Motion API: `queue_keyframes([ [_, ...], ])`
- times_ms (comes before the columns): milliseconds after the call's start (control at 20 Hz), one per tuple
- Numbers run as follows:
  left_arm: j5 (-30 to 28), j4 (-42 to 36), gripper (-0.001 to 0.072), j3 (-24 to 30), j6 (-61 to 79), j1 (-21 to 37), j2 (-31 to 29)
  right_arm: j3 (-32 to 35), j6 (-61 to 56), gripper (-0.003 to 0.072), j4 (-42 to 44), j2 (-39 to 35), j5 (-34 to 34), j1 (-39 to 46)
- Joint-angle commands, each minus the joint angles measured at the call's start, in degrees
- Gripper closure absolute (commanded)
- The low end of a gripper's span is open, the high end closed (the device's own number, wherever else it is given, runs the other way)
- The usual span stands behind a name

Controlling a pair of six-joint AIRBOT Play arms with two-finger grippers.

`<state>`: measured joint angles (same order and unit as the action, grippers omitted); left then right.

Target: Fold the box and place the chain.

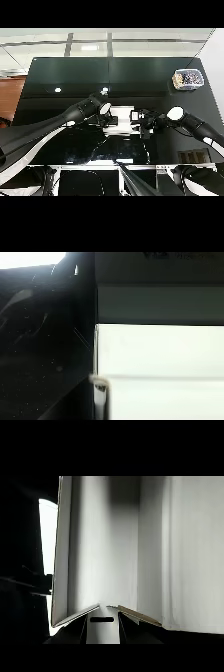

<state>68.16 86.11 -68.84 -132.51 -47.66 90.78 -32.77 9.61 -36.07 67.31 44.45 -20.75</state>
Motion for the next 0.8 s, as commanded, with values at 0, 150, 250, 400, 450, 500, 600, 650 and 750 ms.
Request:
queue_keyframes([
  [0, -0.2, -0.3, 0.0685, 0.0, 0.0, 0.0, 0.0, 0.0, 0.0, 0.047, 9.1, 2.3, -2.1, -0.1],
  [150, -0.2, -1.3, 0.0684, 0.0, 0.1, 0.0, 0.0, 0.0, -0.6, 0.047, 9.0, 3.3, -2.1, -0.1],
  [250, -0.2, -1.2, 0.0684, 0.0, 0.1, 0.0, 0.0, 0.0, -1.0, 0.0471, 8.8, 3.3, -2.1, -0.1],
  [400, -0.2, -1.1, 0.0684, 0.0, 0.1, 0.0, 0.0, 0.0, -2.6, 0.0365, 8.5, 3.3, -2.2, 0.0],
  [450, -0.2, -1.1, 0.0684, 0.0, 0.1, 0.0, 0.0, 0.0, -3.7, 0.042, 7.9, 3.3, -2.2, -0.1],
  [500, -0.2, -1.1, 0.0684, 0.0, 0.1, 0.0, 0.0, 0.2, -4.4, 0.0298, 7.8, 3.3, -2.2, -0.1],
  [600, -0.2, -1.2, 0.0684, 0.0, 0.1, 0.0, 0.0, 0.2, -6.1, 0.0304, 5.7, 3.3, -1.0, -0.1],
  [650, -0.2, -1.2, 0.0684, 0.0, 0.1, 0.0, 0.0, 0.2, -8.6, 0.0528, 4.0, 3.2, -0.1, -0.1],
  [750, -0.2, -1.2, 0.0684, 0.0, 0.1, 0.0, 0.0, 0.1, -17.7, 0.0672, -0.3, 2.8, 1.2, 0.0],
])
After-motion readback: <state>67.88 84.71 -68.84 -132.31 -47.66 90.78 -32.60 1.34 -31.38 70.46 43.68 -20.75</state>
